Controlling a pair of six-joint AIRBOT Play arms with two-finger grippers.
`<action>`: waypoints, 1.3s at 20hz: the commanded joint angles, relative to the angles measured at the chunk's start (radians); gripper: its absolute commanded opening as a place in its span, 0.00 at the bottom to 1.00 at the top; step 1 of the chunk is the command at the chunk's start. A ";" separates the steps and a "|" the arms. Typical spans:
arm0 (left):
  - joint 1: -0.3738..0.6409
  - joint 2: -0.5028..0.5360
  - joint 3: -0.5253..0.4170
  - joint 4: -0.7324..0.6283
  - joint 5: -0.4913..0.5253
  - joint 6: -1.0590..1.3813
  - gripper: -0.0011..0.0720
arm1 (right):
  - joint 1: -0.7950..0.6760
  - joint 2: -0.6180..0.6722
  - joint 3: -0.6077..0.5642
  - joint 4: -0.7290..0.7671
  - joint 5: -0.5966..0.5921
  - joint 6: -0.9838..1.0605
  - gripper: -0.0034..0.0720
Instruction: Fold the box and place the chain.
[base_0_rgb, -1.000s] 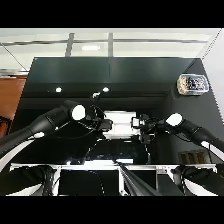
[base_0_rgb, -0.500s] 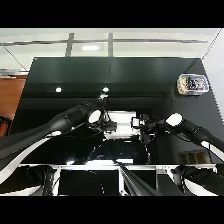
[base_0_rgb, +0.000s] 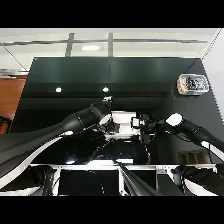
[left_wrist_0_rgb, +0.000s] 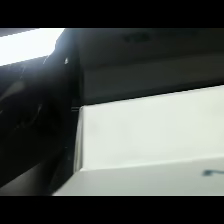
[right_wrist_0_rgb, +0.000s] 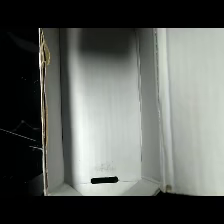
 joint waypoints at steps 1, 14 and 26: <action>-0.001 -0.003 0.011 0.012 -0.022 -0.037 0.62 | 0.000 0.000 0.000 0.000 0.000 0.000 0.35; -0.001 0.000 0.012 0.007 -0.014 -0.099 0.05 | 0.000 0.000 0.000 0.000 0.000 0.000 0.35; 0.001 0.006 0.012 0.038 -0.011 -0.153 0.05 | 0.000 0.000 0.000 0.000 0.000 0.000 0.35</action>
